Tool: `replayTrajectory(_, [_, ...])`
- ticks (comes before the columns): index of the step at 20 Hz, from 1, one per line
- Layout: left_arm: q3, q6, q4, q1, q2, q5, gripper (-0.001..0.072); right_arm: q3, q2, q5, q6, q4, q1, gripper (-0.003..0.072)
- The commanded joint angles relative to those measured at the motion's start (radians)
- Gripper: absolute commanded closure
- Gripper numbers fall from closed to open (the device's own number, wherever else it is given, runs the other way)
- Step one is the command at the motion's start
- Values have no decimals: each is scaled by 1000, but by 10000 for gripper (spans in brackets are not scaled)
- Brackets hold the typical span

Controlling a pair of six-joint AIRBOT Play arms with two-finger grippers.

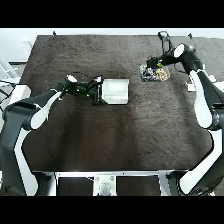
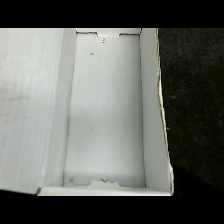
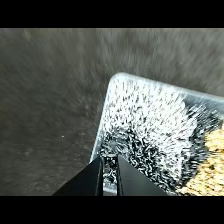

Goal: Fold the box and place the chain.

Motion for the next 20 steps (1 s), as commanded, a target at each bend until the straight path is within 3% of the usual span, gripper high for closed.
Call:
replayTrajectory(1, [0, 0, 0, 1, 0, 0, 344, 5, 107, 80, 0, 1, 5, 679])
replayTrajectory(12, [0, 0, 0, 1, 1, -1, 344, 3, 631, 144, -4, -2, 158, 679])
replayTrajectory(17, [0, 0, 0, 1, 1, -3, 344, -4, 675, 262, 8, -68, 248, 680])
replayTrajectory(20, [0, 0, 0, 1, 0, -6, 344, -46, 675, 274, 11, -68, 307, 679])
